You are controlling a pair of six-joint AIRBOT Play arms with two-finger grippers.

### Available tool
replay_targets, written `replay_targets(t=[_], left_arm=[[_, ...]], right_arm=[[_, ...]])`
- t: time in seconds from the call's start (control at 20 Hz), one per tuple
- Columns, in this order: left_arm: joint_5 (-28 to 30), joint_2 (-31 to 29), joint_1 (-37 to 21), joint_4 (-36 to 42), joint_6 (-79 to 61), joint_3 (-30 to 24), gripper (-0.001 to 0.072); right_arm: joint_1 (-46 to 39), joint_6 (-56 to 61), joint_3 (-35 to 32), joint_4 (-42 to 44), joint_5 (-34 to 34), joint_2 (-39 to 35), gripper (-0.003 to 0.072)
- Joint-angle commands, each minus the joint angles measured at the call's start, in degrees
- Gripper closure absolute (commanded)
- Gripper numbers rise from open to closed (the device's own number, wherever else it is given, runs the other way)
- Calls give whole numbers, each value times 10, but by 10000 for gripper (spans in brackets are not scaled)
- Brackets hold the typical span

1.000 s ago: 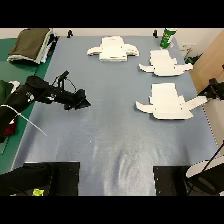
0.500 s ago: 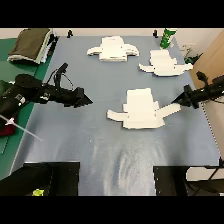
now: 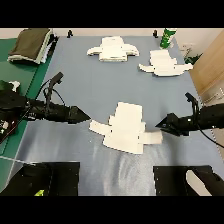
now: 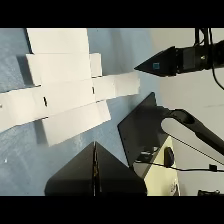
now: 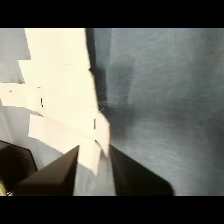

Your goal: Fold the box.

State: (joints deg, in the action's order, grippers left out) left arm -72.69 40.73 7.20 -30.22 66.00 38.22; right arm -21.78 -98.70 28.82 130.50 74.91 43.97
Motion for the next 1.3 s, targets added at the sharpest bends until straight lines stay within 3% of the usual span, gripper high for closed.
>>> replay_targets(t=[0.0,0.1,0.3,0.5,0.55,0.8,0.95,1.1,1.25], left_arm=[[7,-17,0,-2,0,-9,677],[10,-17,0,-2,3,-9,147],[11,-17,0,3,15,-9,158],[12,-17,0,3,15,-9,158],[13,-17,0,3,15,-9,158],[22,-17,0,3,15,-9,158],[29,-17,0,3,15,-9,158],[38,-17,0,2,15,-9,158],[38,-17,0,2,15,-9,158]], right_arm=[[7,55,-36,-57,-8,-53,281],[7,80,-36,-103,-9,-42,281],[7,129,-35,-197,10,-33,282],[7,125,-44,-195,30,-32,301],[7,120,-50,-182,17,-29,364],[7,54,-99,-56,-29,16,365],[7,37,-100,-39,-67,18,365],[7,9,-100,-23,-76,18,365],[7,-54,-99,56,-69,17,410]])
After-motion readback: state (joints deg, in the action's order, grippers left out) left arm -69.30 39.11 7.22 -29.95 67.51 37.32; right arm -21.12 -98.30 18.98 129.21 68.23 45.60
